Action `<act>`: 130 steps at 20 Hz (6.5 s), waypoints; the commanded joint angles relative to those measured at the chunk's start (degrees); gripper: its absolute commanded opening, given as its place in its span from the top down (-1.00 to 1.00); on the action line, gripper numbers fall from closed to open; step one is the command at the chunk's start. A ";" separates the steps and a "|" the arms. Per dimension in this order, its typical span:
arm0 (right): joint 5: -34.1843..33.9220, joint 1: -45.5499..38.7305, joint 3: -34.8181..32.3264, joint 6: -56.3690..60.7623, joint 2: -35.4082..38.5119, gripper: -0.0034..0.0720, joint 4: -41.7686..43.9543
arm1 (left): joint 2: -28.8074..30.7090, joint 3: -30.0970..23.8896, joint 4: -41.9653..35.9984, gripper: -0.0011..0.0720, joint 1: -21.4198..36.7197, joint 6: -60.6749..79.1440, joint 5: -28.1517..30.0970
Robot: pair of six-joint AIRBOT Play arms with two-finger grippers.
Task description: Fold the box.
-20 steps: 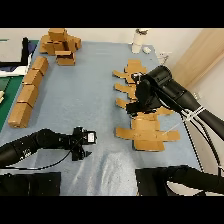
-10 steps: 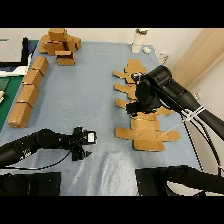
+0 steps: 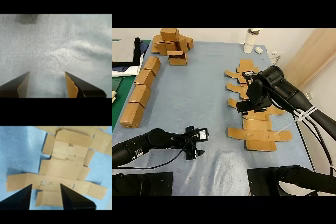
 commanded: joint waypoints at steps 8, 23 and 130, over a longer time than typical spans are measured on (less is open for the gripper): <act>2.05 0.07 0.96 -1.70 0.00 -0.41 7.87 | 0.02 0.04 -15.93 -0.86 -0.04 -6.69 -10.60; -15.47 -11.98 -2.21 -6.67 -1.33 -0.40 -16.92 | 4.83 10.25 -7.89 0.48 4.11 -26.82 -10.78; 31.45 -4.39 -35.58 -47.52 10.12 0.90 48.70 | -31.89 23.74 -16.48 0.13 33.57 -25.38 -46.07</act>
